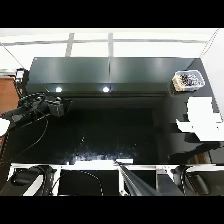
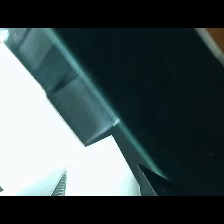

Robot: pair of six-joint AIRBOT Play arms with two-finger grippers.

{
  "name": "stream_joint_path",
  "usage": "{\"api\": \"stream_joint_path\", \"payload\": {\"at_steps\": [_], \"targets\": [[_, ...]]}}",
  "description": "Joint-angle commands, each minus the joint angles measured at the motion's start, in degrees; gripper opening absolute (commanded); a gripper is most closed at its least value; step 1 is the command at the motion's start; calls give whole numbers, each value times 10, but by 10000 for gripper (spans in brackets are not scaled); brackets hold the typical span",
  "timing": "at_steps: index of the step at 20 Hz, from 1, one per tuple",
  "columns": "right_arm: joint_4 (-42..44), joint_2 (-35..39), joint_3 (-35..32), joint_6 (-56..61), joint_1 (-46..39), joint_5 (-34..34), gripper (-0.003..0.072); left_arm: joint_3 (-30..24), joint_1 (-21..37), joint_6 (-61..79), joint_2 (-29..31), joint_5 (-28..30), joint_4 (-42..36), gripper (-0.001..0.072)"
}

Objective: Fold the box and place the chain.

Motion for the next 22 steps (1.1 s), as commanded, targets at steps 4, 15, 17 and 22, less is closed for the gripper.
{"api": "stream_joint_path", "payload": {"at_steps": [4, 15, 17, 22], "targets": [[-3, -5, 2, -20, 17, 49, 74, 0, 0, 0, 0, 0, 0, 704], [76, 73, -74, -8, 122, 36, 12, 0, 0, -1, 0, 14, -22, 705], [76, 90, -93, 14, 160, 35, 13, 0, 0, 0, 0, 19, -36, 704], [153, 179, -195, 3, 285, -31, 13, 0, 0, 0, -1, 18, -34, 705]]}}
